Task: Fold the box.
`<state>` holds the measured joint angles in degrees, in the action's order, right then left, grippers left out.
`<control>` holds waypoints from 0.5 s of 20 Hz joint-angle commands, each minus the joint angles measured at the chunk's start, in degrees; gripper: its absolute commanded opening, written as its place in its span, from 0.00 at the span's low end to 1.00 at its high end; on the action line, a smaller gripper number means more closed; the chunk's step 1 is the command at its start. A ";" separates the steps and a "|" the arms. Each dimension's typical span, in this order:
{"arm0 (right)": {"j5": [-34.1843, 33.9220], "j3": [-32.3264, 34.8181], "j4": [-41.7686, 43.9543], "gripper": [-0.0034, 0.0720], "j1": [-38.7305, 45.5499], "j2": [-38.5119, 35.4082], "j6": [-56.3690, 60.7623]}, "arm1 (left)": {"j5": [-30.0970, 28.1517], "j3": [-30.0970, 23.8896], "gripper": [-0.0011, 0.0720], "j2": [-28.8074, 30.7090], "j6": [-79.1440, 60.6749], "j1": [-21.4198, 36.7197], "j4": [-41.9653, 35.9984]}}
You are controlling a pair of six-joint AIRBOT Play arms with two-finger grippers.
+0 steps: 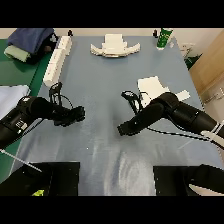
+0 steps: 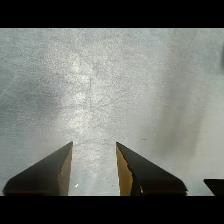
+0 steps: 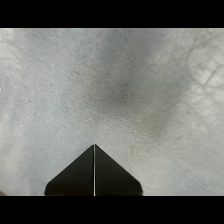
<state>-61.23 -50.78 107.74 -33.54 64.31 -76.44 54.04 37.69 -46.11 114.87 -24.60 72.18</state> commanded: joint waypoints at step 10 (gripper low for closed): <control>-10.23 -9.81 -7.19 0.29 15.93 0.04 7.58 | -0.07 0.02 0.58 0.04 -0.02 0.00 0.02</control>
<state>-64.53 -55.68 105.08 -26.11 64.29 -70.85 54.00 37.69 -46.11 114.87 -24.60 72.18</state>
